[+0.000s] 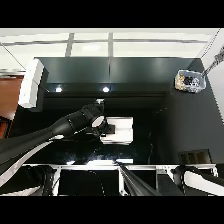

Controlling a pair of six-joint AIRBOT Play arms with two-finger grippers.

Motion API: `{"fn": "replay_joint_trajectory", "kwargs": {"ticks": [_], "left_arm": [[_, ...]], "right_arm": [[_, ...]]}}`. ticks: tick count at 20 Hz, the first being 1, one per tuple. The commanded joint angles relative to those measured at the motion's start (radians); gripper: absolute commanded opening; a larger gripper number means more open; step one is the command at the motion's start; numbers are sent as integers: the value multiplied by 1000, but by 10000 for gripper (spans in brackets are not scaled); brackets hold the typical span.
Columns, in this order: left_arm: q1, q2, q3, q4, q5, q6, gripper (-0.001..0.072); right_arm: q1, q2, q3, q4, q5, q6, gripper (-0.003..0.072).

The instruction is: Fold the box and place the chain.

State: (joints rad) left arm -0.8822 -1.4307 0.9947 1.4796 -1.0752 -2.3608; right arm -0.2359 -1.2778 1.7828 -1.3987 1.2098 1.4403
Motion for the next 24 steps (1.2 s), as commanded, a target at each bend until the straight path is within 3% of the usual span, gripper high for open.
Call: {"fn": "replay_joint_trajectory", "kwargs": {"ticks": [1, 6, 12, 17, 24], "left_arm": [[1, 0, 0, 0, 0, 0, 26], [1, 0, 0, 0, 0, 0, 26], [1, 0, 0, 0, 0, 0, 26], [1, 0, 0, 0, -1, 0, 26], [1, 0, 0, 0, 0, 0, 26]], "right_arm": [[53, 130, -50, 199, 104, -96, 9], [157, 292, -323, 453, 270, -236, 9], [276, 333, -586, 645, 381, -245, 9], [419, 333, -657, 700, 346, -248, 9], [605, 327, -705, 755, 138, -248, 9]]}}
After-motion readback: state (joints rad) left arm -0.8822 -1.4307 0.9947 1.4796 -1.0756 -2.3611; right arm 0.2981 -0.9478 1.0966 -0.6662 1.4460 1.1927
